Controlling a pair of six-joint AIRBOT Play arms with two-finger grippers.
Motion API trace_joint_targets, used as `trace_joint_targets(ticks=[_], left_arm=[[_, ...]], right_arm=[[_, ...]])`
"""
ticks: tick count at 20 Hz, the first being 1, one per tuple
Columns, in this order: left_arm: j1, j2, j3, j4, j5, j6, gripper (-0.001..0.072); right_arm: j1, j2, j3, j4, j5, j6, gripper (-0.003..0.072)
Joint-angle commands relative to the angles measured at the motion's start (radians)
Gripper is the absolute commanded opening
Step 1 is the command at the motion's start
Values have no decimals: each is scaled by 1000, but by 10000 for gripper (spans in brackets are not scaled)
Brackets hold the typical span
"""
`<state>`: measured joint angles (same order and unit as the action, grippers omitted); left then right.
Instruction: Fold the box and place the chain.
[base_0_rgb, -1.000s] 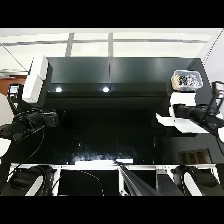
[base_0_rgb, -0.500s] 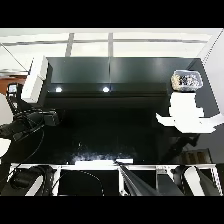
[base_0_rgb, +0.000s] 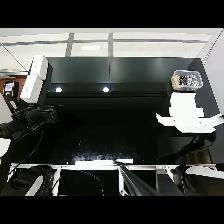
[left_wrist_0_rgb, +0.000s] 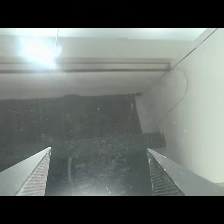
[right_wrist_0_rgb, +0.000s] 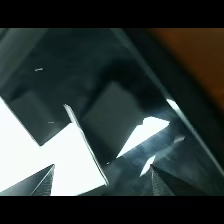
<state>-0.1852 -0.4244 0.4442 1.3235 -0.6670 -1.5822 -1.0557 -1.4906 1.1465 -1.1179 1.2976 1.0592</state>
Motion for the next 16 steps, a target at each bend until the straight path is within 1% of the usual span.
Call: trace_joint_targets(ticks=[1,3,6,8,9,10,16], left_arm=[[-1,0,0,-1,5,0,702],[-1,0,0,-1,6,0,703],[-1,-1,0,-1,6,0,702],[-1,-1,0,-1,6,0,702],[-1,-3,0,-1,6,0,703],[-1,-5,0,-1,6,0,703],[-1,-35,0,-4,6,0,703]], right_arm=[[-17,-184,154,111,188,-110,707],[-13,-220,170,128,197,-116,706],[-14,-290,192,130,313,-121,705],[-13,-315,192,147,317,-121,705],[-13,-319,192,169,317,-123,658],[-13,-319,192,182,317,-130,535],[-5,-331,191,183,332,-132,533]])
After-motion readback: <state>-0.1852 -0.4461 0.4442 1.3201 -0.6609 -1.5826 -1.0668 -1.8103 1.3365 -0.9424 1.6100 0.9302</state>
